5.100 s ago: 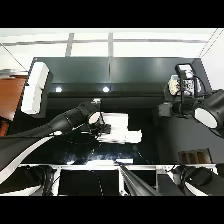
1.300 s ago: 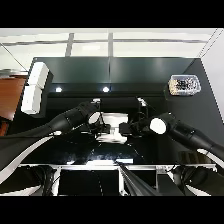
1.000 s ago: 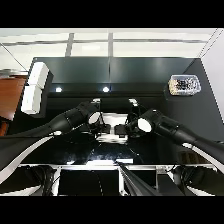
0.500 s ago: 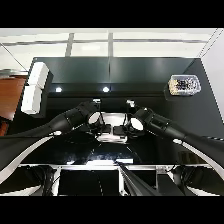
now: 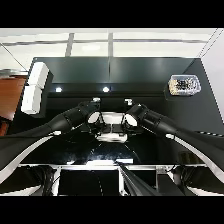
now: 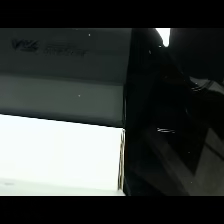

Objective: Fold the box and place the chain.

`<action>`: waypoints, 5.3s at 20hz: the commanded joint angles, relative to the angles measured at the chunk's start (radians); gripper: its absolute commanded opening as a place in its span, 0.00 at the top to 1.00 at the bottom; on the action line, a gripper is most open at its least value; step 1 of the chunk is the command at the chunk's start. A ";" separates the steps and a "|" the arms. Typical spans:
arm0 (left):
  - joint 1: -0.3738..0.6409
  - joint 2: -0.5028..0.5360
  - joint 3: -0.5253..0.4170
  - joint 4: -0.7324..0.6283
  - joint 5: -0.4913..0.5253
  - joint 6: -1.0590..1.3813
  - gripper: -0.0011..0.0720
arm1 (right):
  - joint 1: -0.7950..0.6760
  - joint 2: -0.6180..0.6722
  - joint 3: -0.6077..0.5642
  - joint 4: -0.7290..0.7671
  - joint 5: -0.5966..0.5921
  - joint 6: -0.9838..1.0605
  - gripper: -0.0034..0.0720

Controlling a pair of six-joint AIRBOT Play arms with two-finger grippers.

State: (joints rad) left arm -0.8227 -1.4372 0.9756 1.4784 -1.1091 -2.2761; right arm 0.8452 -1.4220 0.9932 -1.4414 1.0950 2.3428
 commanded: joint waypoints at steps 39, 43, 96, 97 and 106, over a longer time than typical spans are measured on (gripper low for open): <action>0.000 -0.001 0.000 -0.002 0.001 -0.001 0.94 | 0.000 -0.039 0.004 -0.010 0.089 0.021 0.60; 0.000 -0.001 0.000 -0.002 0.001 -0.001 0.94 | 0.000 -0.039 0.022 -0.012 0.090 0.016 0.60; 0.000 0.000 0.000 0.003 -0.002 -0.001 0.94 | -0.008 0.151 0.053 -0.087 0.136 -0.111 0.42; 0.000 0.000 0.000 0.003 -0.003 -0.001 0.94 | -0.008 0.194 0.053 -0.114 0.145 -0.113 0.42; 0.005 0.028 0.002 0.072 -0.015 -0.051 0.95 | -0.204 0.542 0.051 -0.477 0.293 -0.156 0.42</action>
State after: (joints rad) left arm -0.8207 -1.4189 0.9752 1.5242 -1.1114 -2.3100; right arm 0.7380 -0.9577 1.0451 -1.7779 1.3350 2.2173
